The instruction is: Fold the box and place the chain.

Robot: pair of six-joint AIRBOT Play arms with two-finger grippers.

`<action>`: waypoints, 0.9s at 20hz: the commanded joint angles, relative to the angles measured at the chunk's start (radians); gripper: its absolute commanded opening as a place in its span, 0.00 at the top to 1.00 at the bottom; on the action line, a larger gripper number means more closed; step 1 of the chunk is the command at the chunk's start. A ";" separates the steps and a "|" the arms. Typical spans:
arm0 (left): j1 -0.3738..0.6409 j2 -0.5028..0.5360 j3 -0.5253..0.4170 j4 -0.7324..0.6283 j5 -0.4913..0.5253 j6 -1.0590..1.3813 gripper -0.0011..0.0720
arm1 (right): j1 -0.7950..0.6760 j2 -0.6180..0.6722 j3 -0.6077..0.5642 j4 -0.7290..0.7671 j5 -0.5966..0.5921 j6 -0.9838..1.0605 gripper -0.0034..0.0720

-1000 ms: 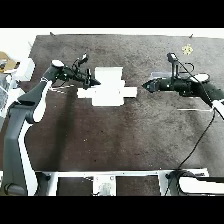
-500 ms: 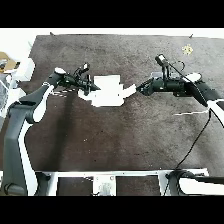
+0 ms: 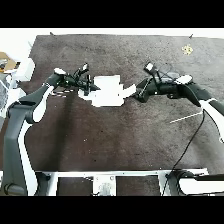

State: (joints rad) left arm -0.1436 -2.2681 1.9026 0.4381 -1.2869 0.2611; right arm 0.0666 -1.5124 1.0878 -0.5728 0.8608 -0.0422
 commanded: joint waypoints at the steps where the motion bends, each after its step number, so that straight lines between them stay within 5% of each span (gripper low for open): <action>1: 0.000 0.000 0.000 0.002 0.005 0.002 0.97 | 0.072 -0.056 0.001 0.000 0.022 -0.251 0.06; 11: 0.000 0.000 0.000 0.000 0.009 0.002 0.97 | 0.189 -0.225 0.081 -0.061 -0.065 -0.388 0.06; 18: 0.000 0.000 0.000 -0.001 0.016 0.002 0.97 | 0.174 -0.223 0.139 -0.058 -0.152 -0.368 0.11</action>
